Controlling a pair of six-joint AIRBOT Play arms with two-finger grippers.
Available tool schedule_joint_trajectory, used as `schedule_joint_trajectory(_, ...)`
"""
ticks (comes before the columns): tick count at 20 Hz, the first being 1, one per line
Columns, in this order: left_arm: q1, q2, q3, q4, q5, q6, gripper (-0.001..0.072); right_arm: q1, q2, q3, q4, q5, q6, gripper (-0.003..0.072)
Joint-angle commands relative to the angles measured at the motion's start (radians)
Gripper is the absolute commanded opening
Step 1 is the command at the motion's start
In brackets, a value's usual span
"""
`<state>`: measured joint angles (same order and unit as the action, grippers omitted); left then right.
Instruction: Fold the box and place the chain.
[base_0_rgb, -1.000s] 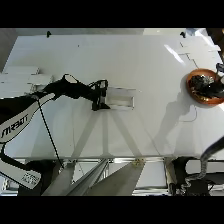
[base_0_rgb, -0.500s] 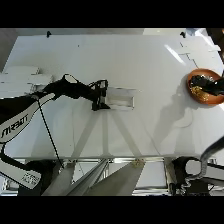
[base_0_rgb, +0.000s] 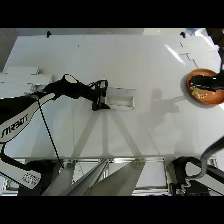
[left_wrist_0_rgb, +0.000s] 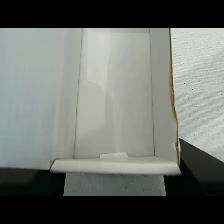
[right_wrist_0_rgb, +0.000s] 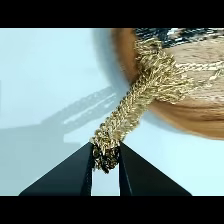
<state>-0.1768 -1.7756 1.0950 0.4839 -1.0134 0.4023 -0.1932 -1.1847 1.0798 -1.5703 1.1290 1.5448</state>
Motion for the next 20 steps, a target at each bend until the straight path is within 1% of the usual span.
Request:
schedule_joint_trajectory(1,0.000,0.000,0.000,0.000,0.000,0.000,0.0278,0.154,0.013,0.000,0.000,0.053,0.048,0.0011)
schedule_joint_trajectory(8,0.000,0.000,0.000,0.000,0.000,0.000,0.0278,0.401,-0.013,0.000,0.013,0.043,0.125,0.0011)
schedule_joint_trajectory(11,0.000,0.000,0.000,0.000,0.000,0.000,0.0278,0.491,-0.023,0.000,0.048,0.004,0.127,0.0011)
schedule_joint_trajectory(14,0.000,0.000,0.000,0.000,0.000,0.000,0.0278,0.546,-0.040,0.000,0.142,-0.065,0.127,0.0011)
schedule_joint_trajectory(18,0.000,0.000,0.000,0.000,0.000,0.000,0.0278,0.604,-0.080,0.000,0.263,-0.128,0.118,0.0011)
schedule_joint_trajectory(20,0.000,0.000,0.000,0.000,0.000,0.000,0.0278,0.627,-0.104,0.001,0.347,-0.164,0.062,0.0011)
